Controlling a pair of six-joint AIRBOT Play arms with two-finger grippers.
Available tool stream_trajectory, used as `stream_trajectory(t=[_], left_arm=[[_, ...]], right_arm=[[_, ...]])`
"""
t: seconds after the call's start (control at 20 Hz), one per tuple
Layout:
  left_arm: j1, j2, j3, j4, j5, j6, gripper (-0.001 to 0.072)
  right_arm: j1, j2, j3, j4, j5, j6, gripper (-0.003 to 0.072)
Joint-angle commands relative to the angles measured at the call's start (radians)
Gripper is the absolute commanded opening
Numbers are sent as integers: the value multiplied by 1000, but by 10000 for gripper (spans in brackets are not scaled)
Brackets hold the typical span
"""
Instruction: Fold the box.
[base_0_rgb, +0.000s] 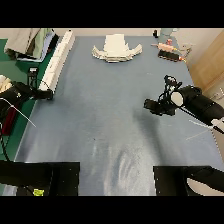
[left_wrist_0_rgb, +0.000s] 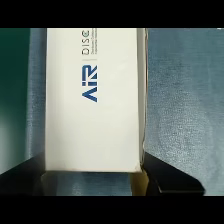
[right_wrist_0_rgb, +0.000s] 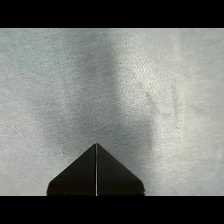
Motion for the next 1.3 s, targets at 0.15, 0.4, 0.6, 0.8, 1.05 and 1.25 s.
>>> stream_trajectory(t=[0.15,0.4,0.6,0.8,1.05,1.25], left_arm=[[-2,-45,1,-8,-29,-1,484],[-2,-44,2,-8,-27,0,674],[-2,-43,2,-6,-37,0,699],[1,13,2,64,-141,-1,699],[58,153,2,161,-403,-26,699],[79,269,2,315,-570,-140,699]], right_arm=[[1,0,0,10,2,0,2],[1,0,0,15,2,0,2],[1,0,0,15,3,0,2],[1,0,0,20,5,0,2],[1,0,0,20,5,0,3],[1,0,0,19,3,-16,3]])
